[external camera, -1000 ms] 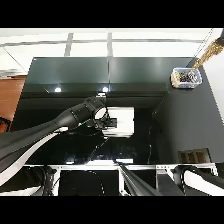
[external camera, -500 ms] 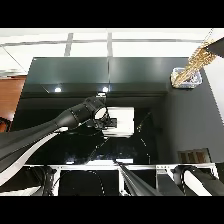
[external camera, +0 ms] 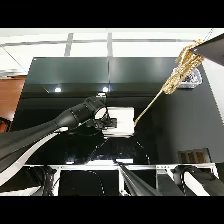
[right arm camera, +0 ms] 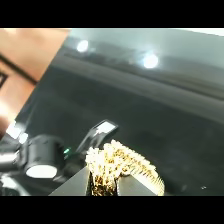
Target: Fold the box and place the chain.
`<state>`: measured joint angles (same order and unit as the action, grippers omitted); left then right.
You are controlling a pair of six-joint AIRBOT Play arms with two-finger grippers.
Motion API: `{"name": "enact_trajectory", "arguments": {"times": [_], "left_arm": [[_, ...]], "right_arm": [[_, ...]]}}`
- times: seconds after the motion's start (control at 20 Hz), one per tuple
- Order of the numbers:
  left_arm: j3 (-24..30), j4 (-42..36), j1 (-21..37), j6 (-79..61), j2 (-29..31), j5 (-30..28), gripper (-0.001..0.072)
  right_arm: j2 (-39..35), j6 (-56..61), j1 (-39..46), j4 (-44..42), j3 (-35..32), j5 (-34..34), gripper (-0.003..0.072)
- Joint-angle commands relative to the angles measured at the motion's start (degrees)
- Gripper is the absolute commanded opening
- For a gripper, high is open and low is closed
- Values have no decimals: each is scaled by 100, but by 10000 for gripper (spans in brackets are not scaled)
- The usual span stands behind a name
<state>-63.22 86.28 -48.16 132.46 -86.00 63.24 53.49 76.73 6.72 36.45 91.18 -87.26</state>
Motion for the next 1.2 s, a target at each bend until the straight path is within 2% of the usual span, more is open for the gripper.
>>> {"name": "enact_trajectory", "arguments": {"times": [0.0, 0.2, 0.35, 0.6, 0.7, 0.85, 1.15], "left_arm": [[0, 0, 0, 0, -2, 26, 25], [0, 0, 0, 0, -2, 24, 25], [0, 2, 0, 0, -2, 26, 25], [0, 0, 0, 0, -2, 26, 25], [0, 0, 0, 0, -2, 26, 25], [0, 2, 0, 0, -2, 28, 25], [0, 0, 0, 0, -2, 28, 25]], "right_arm": [[-9, 85, -380, -68, -7, -262, 6], [-7, 98, -870, -46, -114, -402, 5], [-2, 98, -1373, -63, -645, -280, 5], [9, 76, -2352, 39, -1987, 1187, 5], [68, 57, -2549, 225, -2594, 1563, 5], [101, 20, -2577, 267, -3412, 1998, 5], [168, -28, -2616, 190, -4323, 2365, 5]]}}
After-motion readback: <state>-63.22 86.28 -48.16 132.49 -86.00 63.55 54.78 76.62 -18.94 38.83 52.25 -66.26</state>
